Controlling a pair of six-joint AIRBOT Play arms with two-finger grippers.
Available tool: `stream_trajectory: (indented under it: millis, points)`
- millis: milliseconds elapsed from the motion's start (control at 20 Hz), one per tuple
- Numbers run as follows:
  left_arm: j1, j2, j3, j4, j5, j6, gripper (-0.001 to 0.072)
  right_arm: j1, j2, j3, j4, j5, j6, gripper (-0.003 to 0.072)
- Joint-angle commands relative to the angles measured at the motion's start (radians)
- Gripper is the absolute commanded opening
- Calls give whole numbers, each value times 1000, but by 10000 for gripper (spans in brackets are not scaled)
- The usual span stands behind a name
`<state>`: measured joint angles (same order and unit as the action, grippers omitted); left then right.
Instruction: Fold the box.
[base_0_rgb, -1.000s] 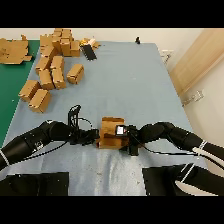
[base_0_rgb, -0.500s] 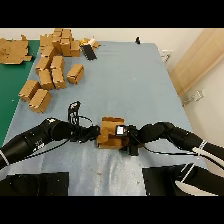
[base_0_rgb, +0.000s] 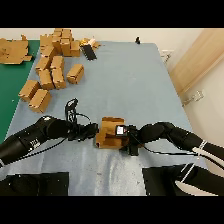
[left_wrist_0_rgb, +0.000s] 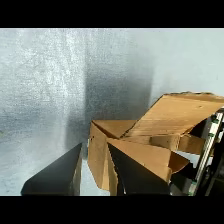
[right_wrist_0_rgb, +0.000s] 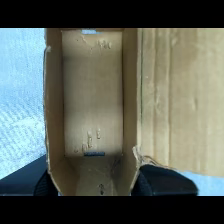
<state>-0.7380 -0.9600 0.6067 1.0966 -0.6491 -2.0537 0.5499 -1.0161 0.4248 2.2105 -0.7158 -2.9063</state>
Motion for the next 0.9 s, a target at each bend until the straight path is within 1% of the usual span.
stream_trajectory:
  millis: [0, 50, 250, 350, 600, 700, 850]
  points:
    - [-18, 3, 1, -21, -13, 30, 386, 0, -1, 0, 0, 0, 0, 468]
    - [-28, -2, 1, -37, -3, 36, 428, 0, -1, 0, 0, 1, 0, 469]
    - [-42, -14, 1, -108, 11, 82, 428, 0, -1, 0, 0, 0, 0, 469]
    - [-41, -14, 1, -103, 14, 82, 427, 0, -1, 0, 0, 0, 0, 469]
    - [-41, -13, 1, -102, 66, 82, 428, 0, -1, 0, 0, 0, 0, 469]
    - [-41, -16, 1, -101, 55, 82, 428, 0, -1, 0, 0, 0, 0, 468]
    - [-42, -35, 3, -101, 13, 51, 428, 0, -1, 0, 0, 0, 0, 468]
